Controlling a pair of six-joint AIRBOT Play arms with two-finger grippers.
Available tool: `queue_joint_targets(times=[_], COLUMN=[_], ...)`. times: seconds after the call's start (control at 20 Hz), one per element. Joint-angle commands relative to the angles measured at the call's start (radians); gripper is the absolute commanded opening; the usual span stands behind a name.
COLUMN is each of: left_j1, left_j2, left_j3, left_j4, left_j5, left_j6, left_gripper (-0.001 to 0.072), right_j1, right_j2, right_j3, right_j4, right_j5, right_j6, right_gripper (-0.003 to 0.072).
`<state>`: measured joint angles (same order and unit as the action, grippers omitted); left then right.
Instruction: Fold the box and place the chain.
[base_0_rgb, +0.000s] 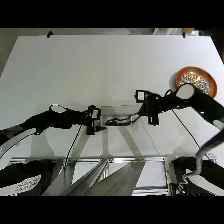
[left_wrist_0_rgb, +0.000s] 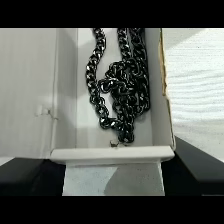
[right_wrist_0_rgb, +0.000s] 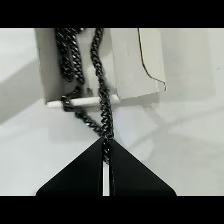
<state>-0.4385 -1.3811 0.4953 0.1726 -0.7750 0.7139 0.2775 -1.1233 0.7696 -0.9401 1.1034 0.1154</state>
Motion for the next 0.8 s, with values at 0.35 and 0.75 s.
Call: queue_joint_targets(times=[0.35, 0.75], left_j1=[0.0, 0.0], left_j2=[0.001, 0.001], left_j3=[0.001, 0.001], left_j4=[0.0, 0.0], left_j5=[0.0, 0.0], left_j6=[0.0, 0.0], left_gripper=[0.0138, 0.0138], right_j1=[0.229, 0.282], right_j2=[0.104, 0.101], right_j3=[0.314, 0.358], right_j4=[-0.046, 0.009], right_j5=[0.141, -0.043], right_j6=[0.255, 0.307], right_gripper=[0.0013, 0.0013])
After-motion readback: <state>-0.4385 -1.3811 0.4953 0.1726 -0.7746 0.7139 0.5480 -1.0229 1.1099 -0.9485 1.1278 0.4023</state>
